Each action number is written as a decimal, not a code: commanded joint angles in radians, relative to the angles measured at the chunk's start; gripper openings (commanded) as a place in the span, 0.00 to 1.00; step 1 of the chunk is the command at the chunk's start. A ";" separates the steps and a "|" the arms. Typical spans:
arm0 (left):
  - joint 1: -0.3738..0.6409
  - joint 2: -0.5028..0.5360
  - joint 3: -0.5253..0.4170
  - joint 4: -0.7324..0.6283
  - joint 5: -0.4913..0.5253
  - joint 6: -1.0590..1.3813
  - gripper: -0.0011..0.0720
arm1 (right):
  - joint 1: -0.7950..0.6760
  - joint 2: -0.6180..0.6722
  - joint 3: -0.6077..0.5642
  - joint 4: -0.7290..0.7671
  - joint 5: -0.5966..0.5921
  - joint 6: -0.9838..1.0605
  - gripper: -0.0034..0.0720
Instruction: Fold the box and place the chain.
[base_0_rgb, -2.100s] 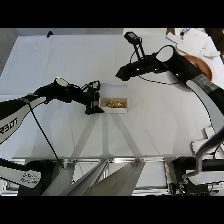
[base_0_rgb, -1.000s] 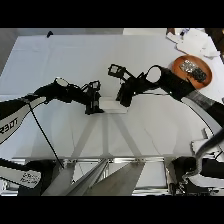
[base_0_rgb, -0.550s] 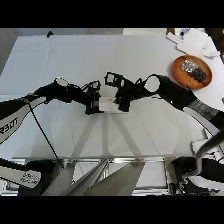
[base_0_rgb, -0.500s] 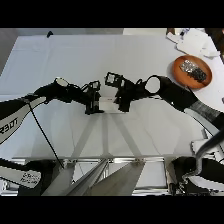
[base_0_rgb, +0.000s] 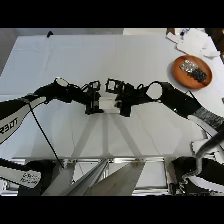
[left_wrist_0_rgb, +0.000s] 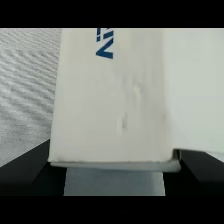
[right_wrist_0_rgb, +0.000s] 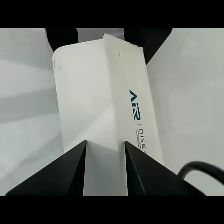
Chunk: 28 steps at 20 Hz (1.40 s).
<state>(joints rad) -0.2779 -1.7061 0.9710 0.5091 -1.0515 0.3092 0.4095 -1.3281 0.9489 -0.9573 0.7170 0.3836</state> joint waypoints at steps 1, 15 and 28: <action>0.000 0.001 0.000 0.000 0.000 0.000 0.55 | 0.005 0.002 -0.041 0.000 -0.094 -0.037 0.41; 0.000 0.001 0.000 0.000 0.000 0.000 0.55 | 0.005 0.001 -0.064 -0.007 -0.196 -0.037 0.41; 0.000 0.001 0.000 0.000 0.000 0.000 0.55 | 0.027 0.004 -0.119 -0.012 -0.165 -0.037 0.50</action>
<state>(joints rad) -0.2783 -1.7061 0.9710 0.5106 -1.0531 0.3111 0.4328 -1.3266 0.8356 -0.9661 0.5503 0.3458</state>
